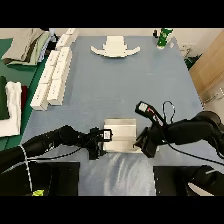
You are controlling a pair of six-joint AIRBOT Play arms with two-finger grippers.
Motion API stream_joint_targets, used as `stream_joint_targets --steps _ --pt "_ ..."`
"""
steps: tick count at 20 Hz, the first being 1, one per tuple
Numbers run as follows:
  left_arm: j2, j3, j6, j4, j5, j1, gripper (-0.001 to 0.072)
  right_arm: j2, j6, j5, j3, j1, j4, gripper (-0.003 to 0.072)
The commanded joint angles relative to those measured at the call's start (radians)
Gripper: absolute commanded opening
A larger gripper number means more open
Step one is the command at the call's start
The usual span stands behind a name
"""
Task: Fold the box.
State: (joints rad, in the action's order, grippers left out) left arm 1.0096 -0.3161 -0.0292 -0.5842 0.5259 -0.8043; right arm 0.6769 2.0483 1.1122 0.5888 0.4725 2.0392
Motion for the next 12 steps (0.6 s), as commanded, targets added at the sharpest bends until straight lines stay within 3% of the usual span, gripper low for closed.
stream_joint_targets --steps 1,6,12 --pt "0.000 0.000 0.000 0.000 0.000 0.000 0.0527 -0.061 0.122 0.080 -0.080 0.001 -0.112 0.0390" --pt "0.000 0.000 0.000 0.000 0.000 0.000 0.0526 0.018 0.257 -0.077 -0.133 0.001 -0.240 0.0445" --pt "0.000 0.000 0.000 0.000 0.000 0.000 0.0526 0.113 0.477 -0.229 -0.137 0.002 -0.165 0.0464"
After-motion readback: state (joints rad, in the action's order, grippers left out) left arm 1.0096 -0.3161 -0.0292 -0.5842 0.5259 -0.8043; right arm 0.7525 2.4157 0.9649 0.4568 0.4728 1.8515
